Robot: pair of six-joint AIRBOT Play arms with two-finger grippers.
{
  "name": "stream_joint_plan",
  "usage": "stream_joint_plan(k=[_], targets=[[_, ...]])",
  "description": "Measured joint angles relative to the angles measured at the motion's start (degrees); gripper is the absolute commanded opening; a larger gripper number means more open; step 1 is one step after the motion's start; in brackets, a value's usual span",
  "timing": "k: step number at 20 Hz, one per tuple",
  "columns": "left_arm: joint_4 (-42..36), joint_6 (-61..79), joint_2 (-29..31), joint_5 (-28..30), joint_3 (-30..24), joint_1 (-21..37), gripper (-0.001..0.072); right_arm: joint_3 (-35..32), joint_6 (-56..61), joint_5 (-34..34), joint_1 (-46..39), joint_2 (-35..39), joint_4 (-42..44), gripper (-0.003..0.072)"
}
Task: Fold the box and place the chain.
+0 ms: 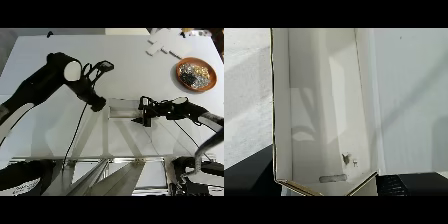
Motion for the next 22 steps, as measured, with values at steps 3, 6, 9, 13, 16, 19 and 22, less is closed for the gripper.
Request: stream_joint_plan(k=[3, 6, 9, 13, 16, 19, 22], targets=[[-2.86, 20.59, 3.54, 2.91, -7.48, 2.01, 0.0621, 0.00, 0.00, 0.00, 0.00, 0.00, 0.00, 0.0460], [-7.69, 38.40, 4.35, 10.16, -15.91, 3.82, 0.0693, 0.00, 0.00, 0.00, 0.00, 0.00, 0.00, 0.0460], [-13.84, 52.94, 2.32, 16.52, -20.79, 5.62, 0.0697, 0.00, 0.00, 0.00, 0.00, 0.00, 0.00, 0.0460], [-21.84, 67.80, -3.15, 22.18, -22.99, 7.63, 0.0701, 0.00, 0.00, 0.00, 0.00, 0.00, 0.00, 0.0460], [-27.39, 75.60, -6.84, 25.24, -23.52, 8.44, 0.0704, 0.00, 0.00, 0.00, 0.00, 0.00, -0.02, 0.0460], [-32.61, 82.18, -8.96, 28.98, -23.71, 8.79, 0.0705, 0.00, 0.00, 0.00, 0.00, 0.00, -0.02, 0.0460], [-38.58, 88.02, -10.29, 30.97, -23.78, 8.90, 0.0704, 0.00, 0.00, 0.00, 0.00, 0.00, -0.02, 0.0460]])
